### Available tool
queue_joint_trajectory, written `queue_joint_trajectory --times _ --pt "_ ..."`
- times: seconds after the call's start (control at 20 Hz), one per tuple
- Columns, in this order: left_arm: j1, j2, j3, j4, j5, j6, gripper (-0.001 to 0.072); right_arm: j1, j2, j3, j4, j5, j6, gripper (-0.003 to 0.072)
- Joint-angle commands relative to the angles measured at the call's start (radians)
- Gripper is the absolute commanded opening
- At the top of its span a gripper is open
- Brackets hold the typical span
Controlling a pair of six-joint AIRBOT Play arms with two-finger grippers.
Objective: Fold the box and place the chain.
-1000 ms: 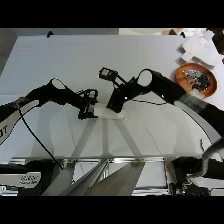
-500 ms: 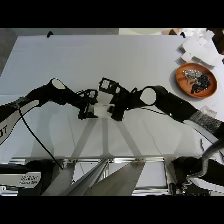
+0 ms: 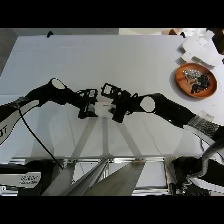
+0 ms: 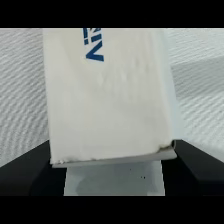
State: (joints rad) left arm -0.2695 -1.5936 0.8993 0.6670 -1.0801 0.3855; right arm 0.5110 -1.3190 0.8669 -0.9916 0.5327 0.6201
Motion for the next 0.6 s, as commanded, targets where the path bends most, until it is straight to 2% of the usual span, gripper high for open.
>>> queue_joint_trajectory --times 0.0,0.1,0.55 --pt "0.000 0.000 0.000 0.003 -0.008 0.003 0.0335 0.001 0.002 -0.005 -0.006 -0.036 0.000 0.0356" --pt "0.000 0.000 0.000 0.003 -0.008 0.003 0.0335 0.001 0.004 -0.005 -0.006 -0.037 0.000 0.0317" --pt "0.000 0.000 0.000 0.003 -0.008 0.003 0.0335 0.036 0.014 -0.005 -0.007 -0.084 0.000 0.0318"
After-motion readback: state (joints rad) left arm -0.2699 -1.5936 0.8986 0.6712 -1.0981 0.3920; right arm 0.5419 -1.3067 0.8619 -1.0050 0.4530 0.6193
